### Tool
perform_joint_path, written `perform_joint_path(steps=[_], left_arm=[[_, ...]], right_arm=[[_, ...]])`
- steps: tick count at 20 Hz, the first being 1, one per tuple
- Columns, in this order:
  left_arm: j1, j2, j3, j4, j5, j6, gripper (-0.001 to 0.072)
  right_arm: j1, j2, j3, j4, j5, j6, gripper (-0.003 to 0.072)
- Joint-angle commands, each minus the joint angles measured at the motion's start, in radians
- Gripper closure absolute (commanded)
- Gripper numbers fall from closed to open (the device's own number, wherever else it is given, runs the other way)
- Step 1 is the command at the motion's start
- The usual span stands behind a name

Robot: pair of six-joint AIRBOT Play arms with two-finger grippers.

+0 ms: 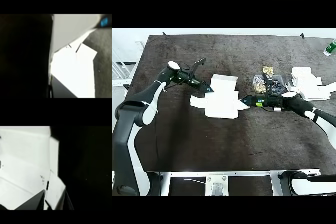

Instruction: Fold the box and place the chain.

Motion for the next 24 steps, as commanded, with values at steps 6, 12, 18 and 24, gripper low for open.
perform_joint_path(steps=[6,12,18,24], left_arm=[[-0.001,0.039,-0.001,-0.108,-0.117,0.338,0.0696],[-0.001,0.083,-0.094,-0.102,-0.006,0.439,0.0696],[-0.001,0.248,-0.379,-0.168,0.219,0.665,0.0696],[0.005,0.283,-0.528,-0.183,0.27,0.818,0.0696]], right_arm=[[-0.107,0.043,0.0,-0.003,0.033,0.001,0.0373],[-0.107,0.043,0.0,-0.003,0.033,-0.029,0.0373],[-0.107,0.043,0.0,-0.003,0.029,-0.029,0.0373],[-0.105,0.043,-0.002,-0.003,0.031,-0.028,0.0373]])
